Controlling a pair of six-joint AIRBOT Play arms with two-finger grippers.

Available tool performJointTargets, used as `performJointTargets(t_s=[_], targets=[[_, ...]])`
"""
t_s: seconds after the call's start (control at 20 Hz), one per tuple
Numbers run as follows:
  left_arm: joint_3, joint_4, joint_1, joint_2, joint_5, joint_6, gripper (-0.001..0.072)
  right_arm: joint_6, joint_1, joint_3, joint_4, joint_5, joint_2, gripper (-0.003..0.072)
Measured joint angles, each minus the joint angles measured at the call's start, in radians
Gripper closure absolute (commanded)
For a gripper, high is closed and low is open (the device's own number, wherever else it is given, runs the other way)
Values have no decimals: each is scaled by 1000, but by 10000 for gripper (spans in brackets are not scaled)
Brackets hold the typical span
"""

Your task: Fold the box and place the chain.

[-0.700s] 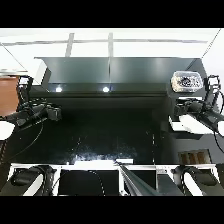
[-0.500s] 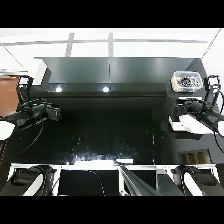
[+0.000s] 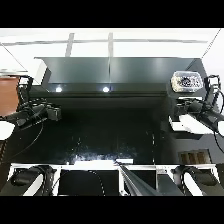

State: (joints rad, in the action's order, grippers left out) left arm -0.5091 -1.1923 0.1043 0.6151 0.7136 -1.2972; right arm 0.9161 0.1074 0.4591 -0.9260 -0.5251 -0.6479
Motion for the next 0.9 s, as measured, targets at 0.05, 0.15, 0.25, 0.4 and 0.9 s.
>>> performJointTargets(t_s=[0.05, 0.15, 0.25, 0.4, 0.9], targets=[[0, 0, 0, 0, 0, 0, 683, 0, 0, 0, 10, 21, 0, 676], [0, 0, 0, 0, 0, 0, 683, 0, 0, 0, 33, 70, 0, 676], [0, 0, 0, 0, -18, 0, 683, 0, 0, 0, 54, 107, 0, 676], [0, 1, 0, 2, -60, 0, 683, 0, -1, 0, 71, 172, 0, 674], [0, 1, 0, 33, -263, -12, -7, 31, 377, 143, 80, 438, -249, -34]])
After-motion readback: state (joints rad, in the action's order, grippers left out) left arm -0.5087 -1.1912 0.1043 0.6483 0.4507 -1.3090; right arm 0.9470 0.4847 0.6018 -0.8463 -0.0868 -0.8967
